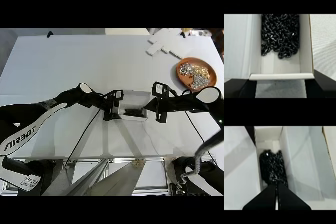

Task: Fold the box and place the chain.

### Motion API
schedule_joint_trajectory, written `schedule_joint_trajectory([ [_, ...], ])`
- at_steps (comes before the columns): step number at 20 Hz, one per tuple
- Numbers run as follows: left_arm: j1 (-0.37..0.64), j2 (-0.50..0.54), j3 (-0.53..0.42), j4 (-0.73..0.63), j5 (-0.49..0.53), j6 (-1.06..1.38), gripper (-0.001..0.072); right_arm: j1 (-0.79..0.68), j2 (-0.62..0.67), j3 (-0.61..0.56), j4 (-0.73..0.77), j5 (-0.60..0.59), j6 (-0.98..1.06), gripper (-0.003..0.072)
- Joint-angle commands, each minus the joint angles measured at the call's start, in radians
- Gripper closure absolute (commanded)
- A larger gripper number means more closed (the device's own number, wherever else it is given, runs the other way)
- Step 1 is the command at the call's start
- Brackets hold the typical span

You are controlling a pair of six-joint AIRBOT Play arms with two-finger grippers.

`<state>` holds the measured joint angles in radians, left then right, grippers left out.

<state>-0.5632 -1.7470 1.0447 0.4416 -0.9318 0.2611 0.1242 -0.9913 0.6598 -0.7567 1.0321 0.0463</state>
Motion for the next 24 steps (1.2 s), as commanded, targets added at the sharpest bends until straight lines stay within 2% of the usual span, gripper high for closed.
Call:
schedule_joint_trajectory([
  [1,0.001,0.001,0.0,0.0,0.0,0.0,0.0577,0.055,-0.024,0.0,0.069,-0.032,0.049,0.0604],
  [2,0.001,0.001,0.0,0.0,0.0,0.0,0.0577,0.079,-0.035,0.0,0.069,-0.072,0.071,0.0489],
  [5,0.001,0.001,0.0,0.0,0.0,0.0,0.0577,0.099,-0.059,0.002,0.071,-0.207,0.206,0.0482],
  [7,0.001,0.001,0.0,0.0,0.0,0.0,0.0577,0.099,-0.059,0.032,0.069,-0.19,0.247,0.0482],
  [9,0.001,0.001,0.0,0.0,0.0,0.0,0.0577,0.099,-0.06,0.122,0.069,-0.12,0.243,0.0494],
  [12,0.001,0.001,0.0,0.0,0.0,0.0,0.0577,0.098,-0.105,0.29,0.068,-0.122,0.242,0.0645],
  [14,0.001,0.001,0.0,0.0,0.0,0.0,0.0577,0.098,-0.18,0.36,0.068,-0.139,0.272,0.0653],
  [16,0.001,0.001,0.0,0.0,0.0,0.0,0.0577,0.098,-0.257,0.379,0.056,-0.163,0.322,0.0656],
  [19,0.001,0.001,0.0,0.0,0.0,0.0,0.0577,0.098,-0.338,0.379,-0.012,-0.088,0.352,0.0672],
  [24,0.001,0.001,0.0,0.0,0.0,0.0,0.0577,0.098,-0.354,0.378,-0.108,0.039,0.373,0.0672],
])
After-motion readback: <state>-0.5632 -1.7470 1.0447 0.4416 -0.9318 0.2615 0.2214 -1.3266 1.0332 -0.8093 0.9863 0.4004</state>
